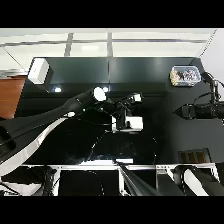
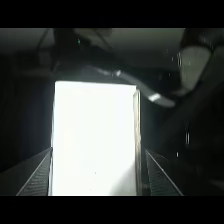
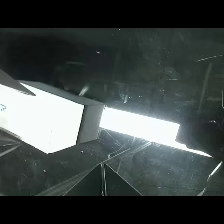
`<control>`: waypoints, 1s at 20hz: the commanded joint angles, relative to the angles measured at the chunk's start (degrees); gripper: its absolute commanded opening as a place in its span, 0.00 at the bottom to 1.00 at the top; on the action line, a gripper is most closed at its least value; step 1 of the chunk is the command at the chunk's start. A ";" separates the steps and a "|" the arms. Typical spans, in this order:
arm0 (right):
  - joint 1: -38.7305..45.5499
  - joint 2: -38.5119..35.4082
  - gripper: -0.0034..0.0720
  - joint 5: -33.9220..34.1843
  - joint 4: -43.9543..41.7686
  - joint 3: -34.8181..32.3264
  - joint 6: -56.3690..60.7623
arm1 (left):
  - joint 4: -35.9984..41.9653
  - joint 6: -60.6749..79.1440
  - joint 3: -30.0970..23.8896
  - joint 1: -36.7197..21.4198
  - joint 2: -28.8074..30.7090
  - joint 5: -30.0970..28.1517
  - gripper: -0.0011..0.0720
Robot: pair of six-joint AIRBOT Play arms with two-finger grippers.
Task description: Fold the box and place the chain.
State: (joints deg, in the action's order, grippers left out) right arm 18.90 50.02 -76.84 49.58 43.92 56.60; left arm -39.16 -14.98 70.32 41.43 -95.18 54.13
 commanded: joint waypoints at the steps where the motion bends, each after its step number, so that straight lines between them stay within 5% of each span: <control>1: 0.00 -0.02 0.07 0.00 0.00 -0.04 0.00 | -5.29 -2.34 0.22 0.11 0.00 1.38 0.98; 9: 0.00 -0.02 0.07 1.11 -0.04 -3.74 0.02 | -31.67 -24.87 0.94 6.97 -0.07 -2.71 0.95; 10: 0.00 -0.04 0.07 1.11 -0.09 -4.09 0.02 | -33.05 -27.56 2.05 7.39 -0.02 -2.21 0.86; 11: 0.00 -0.02 0.07 1.03 -0.04 -4.11 0.04 | -33.94 -30.14 3.82 7.21 -0.02 0.13 0.54; 12: 0.00 -0.04 0.07 0.96 -0.09 -4.11 0.15 | -34.88 -32.70 5.79 6.43 0.13 3.96 0.38; 16: 0.00 -0.04 0.07 0.46 -0.09 -4.11 0.35 | -44.00 -48.96 8.63 -1.88 5.62 18.93 0.38; 20: 0.00 -0.04 0.07 0.35 -1.29 -4.11 0.61 | -47.17 -57.59 5.14 -18.88 16.09 28.37 0.38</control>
State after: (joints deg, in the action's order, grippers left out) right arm 18.90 50.00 -76.25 49.30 39.88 57.06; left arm -82.17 -64.20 77.21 32.60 -85.38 74.48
